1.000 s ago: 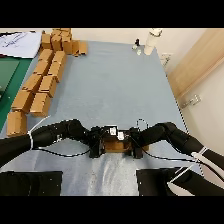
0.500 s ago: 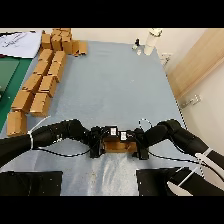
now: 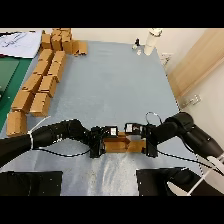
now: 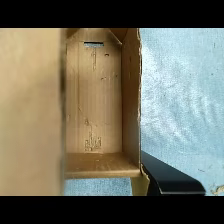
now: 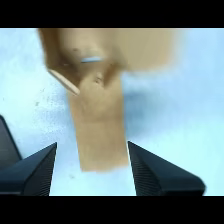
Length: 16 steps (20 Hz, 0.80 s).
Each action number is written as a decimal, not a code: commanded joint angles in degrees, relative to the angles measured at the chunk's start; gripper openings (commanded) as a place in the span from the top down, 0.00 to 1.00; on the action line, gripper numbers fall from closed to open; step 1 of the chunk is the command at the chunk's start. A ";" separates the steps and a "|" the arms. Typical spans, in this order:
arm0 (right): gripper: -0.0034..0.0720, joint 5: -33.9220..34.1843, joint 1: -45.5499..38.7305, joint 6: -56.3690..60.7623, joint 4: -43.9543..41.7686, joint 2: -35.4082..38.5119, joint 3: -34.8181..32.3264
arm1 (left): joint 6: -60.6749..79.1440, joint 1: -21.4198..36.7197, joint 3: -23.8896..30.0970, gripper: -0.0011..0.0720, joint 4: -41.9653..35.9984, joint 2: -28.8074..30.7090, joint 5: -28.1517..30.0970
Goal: Fold the box.
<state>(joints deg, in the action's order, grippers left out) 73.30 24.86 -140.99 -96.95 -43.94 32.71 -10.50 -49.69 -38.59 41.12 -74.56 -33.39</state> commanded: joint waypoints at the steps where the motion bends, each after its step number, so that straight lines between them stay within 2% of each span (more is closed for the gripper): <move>1: 0.02 2.25 0.00 20.98 -5.66 5.53 1.92 | 0.02 0.04 0.02 0.29 0.02 0.02 0.00; 3: 0.04 1.42 0.00 30.16 -12.35 7.93 1.92 | 0.02 0.04 0.02 0.29 0.02 0.02 0.00; 7: 0.04 -0.11 0.04 56.87 -14.49 10.62 1.33 | 0.02 0.04 0.02 0.29 0.02 0.02 0.00; 9: 0.04 -0.44 0.04 65.96 -14.86 10.71 0.94 | 0.02 0.04 0.02 0.29 0.02 0.02 0.00; 11: 0.04 -2.19 0.04 71.10 -14.93 10.27 0.90 | 0.02 0.04 0.02 0.29 0.02 0.02 0.00; 16: 0.04 -5.81 0.04 71.63 -10.49 9.05 0.90 | 0.02 0.04 0.02 0.29 0.02 0.02 0.00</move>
